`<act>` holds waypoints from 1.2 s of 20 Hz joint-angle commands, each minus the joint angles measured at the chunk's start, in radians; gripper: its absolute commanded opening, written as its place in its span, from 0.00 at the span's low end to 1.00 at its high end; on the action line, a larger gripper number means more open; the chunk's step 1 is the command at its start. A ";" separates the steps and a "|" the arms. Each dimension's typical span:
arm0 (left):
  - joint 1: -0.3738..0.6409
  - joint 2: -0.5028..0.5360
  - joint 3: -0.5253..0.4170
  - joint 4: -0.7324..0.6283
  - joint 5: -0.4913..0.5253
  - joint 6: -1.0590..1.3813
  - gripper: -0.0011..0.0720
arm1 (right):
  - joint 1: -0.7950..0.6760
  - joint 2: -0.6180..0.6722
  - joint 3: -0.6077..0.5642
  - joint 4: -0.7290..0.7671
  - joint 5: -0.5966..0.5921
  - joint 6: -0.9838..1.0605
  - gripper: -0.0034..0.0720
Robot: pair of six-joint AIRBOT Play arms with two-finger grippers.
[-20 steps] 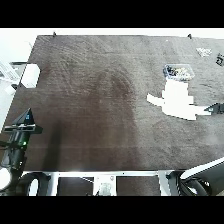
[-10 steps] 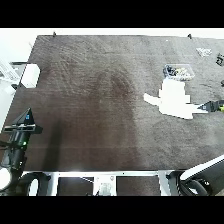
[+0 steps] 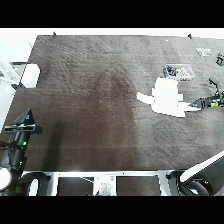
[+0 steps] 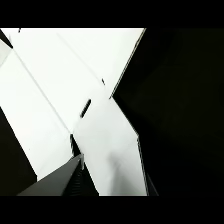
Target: Fold the box and place the chain.
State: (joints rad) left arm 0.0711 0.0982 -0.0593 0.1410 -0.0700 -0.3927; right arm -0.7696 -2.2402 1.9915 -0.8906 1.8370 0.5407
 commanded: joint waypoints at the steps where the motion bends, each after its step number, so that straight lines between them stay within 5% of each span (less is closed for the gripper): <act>1: 0.000 0.001 0.000 0.000 0.000 0.000 0.04 | 0.021 -0.001 -0.010 0.019 0.005 0.001 0.54; 3: 0.000 0.001 0.000 0.000 0.000 0.000 0.04 | 0.032 -0.001 -0.011 0.019 0.005 0.001 0.38; 5: 0.000 0.001 0.000 0.000 0.000 0.000 0.04 | 0.039 0.000 -0.011 0.024 0.005 0.008 0.06; 12: 0.000 0.001 0.000 0.000 0.000 0.000 0.04 | 0.100 0.041 -0.141 0.279 0.006 0.137 0.06; 15: 0.000 0.001 0.000 0.000 0.000 0.000 0.04 | 0.227 0.082 -0.263 0.289 0.005 0.129 0.06; 22: 0.000 0.001 0.000 0.000 0.000 0.000 0.04 | 0.555 0.082 -0.274 0.340 -0.001 0.138 0.06; 24: 0.000 0.001 0.000 0.000 0.000 0.000 0.04 | 0.606 0.083 -0.274 0.340 -0.086 0.181 0.06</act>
State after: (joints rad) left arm 0.0711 0.0982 -0.0593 0.1410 -0.0696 -0.3927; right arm -0.2562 -2.1590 1.7226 -0.5667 1.8236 0.6804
